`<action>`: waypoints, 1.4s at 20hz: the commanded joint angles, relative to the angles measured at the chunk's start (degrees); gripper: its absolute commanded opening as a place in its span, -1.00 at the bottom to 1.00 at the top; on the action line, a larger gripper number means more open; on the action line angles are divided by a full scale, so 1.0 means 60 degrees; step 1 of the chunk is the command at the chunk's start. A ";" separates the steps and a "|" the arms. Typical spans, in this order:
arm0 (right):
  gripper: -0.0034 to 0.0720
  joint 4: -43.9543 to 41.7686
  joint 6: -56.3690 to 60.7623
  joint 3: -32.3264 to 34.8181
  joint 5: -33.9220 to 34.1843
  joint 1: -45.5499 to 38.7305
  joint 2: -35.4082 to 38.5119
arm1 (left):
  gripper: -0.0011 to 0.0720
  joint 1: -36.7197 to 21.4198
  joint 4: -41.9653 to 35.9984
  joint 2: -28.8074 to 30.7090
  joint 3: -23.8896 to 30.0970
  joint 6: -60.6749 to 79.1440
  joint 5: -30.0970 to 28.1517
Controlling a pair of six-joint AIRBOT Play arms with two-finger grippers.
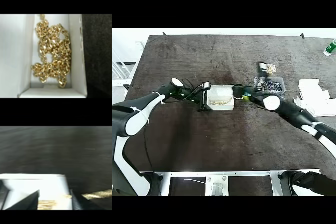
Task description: Fold the box and place the chain.
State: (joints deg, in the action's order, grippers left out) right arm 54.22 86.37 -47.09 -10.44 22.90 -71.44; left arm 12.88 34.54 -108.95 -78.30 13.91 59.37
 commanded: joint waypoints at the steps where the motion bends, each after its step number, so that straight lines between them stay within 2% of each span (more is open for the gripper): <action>1: 0.36 0.0066 0.0029 0.0998 -0.0015 -0.1625 0.0444 | 0.50 -0.0004 0.0000 0.0000 -0.0004 0.0004 0.0000; 5: 0.40 -0.0055 0.0029 0.0685 -0.0004 -0.2426 -0.0736 | 0.50 -0.0004 0.0000 0.0000 -0.0004 0.0000 -0.0004; 9: 0.40 -0.0648 0.0025 -0.0335 -0.0091 -0.2259 -0.2324 | 0.50 -0.0004 0.0000 0.0000 -0.0004 0.0004 -0.0004; 13: 0.35 -0.0790 0.0029 -0.1381 -0.0182 -0.2051 -0.3410 | 0.50 -0.0004 0.0000 0.0000 -0.0004 0.0000 -0.0004; 14: -0.11 -0.0787 0.0029 -0.1504 -0.0171 -0.2073 -0.3595 | 0.50 -0.0004 0.0000 0.0000 -0.0004 0.0000 -0.0004; 15: -0.68 -0.0783 0.0022 -0.1592 -0.0153 -0.2116 -0.3716 | 0.50 -0.0004 0.0000 0.0000 -0.0004 0.0000 -0.0004; 16: -0.89 -0.0783 0.0018 -0.1596 -0.0149 -0.2116 -0.3712 | 0.50 -0.0004 0.0000 0.0000 -0.0004 0.0000 -0.0004; 19: -0.89 -0.0747 -0.0339 -0.1530 -0.0630 -0.1792 -0.2852 | 0.50 -0.0004 0.0000 0.0000 -0.0004 0.0004 -0.0004; 25: -0.89 -0.0637 -0.1698 -0.1464 -0.1566 -0.0350 0.1158 | 0.50 -0.0004 0.0000 0.0000 -0.0004 0.0000 -0.0004; 28: -0.89 -0.0645 -0.1687 -0.1523 -0.1701 0.0528 0.2295 | 0.50 -0.0004 0.0000 0.0000 -0.0004 0.0000 -0.0004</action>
State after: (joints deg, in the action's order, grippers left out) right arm 50.26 77.67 -55.94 -18.92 21.71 -64.84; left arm 12.88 34.54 -108.95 -78.30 13.91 59.37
